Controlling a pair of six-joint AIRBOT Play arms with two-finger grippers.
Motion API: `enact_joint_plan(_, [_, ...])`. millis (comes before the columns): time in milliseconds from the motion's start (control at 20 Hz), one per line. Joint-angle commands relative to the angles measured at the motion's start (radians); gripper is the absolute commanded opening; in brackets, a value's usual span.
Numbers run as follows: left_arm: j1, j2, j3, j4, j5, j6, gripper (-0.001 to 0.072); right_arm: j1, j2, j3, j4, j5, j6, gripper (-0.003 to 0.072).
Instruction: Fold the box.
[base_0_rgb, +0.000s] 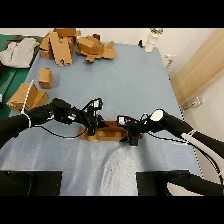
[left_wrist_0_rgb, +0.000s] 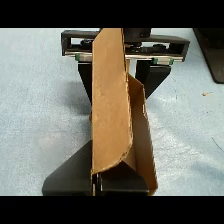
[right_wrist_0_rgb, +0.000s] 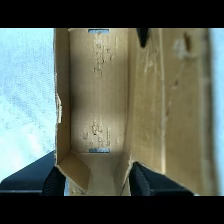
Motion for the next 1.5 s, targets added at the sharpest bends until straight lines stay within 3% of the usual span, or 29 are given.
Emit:
enact_joint_plan(0, [0.000,0.000,0.001,0.000,0.000,0.000,0.0014,0.000,-0.001,0.000,-0.003,-0.001,0.000,0.0473])
enact_joint_plan(450, [-0.002,0.001,0.001,0.000,-0.001,-0.011,0.0016,0.000,-0.001,0.000,-0.002,-0.001,0.000,0.0473])
enact_joint_plan(500, [-0.002,0.001,0.001,-0.002,0.002,-0.011,0.0154,0.000,0.000,0.000,-0.002,-0.001,0.000,0.0473])
enact_joint_plan(550, [-0.002,0.001,0.001,-0.018,0.008,-0.030,0.0386,0.000,0.000,0.000,-0.002,-0.001,0.000,0.0473])
enact_joint_plan(600, [0.000,0.001,0.002,-0.038,0.016,-0.085,0.0431,0.000,-0.001,0.000,-0.002,-0.001,0.000,0.0473])
enact_joint_plan(850, [0.008,0.026,0.001,-0.021,0.051,-0.121,0.0432,0.000,-0.001,0.000,-0.003,-0.001,0.000,0.0473])
enact_joint_plan(1000, [0.047,0.096,0.001,0.033,0.112,-0.187,0.0432,0.000,-0.001,0.000,-0.002,-0.001,0.000,0.0473])
enact_joint_plan(1250, [0.107,0.200,0.001,0.072,0.116,-0.198,0.0432,0.000,0.000,0.000,-0.002,-0.002,0.000,0.0475])
enact_joint_plan(1450, [0.113,0.227,0.001,0.269,0.103,-0.427,0.0432,0.000,0.000,0.000,-0.002,-0.003,0.000,0.0478])
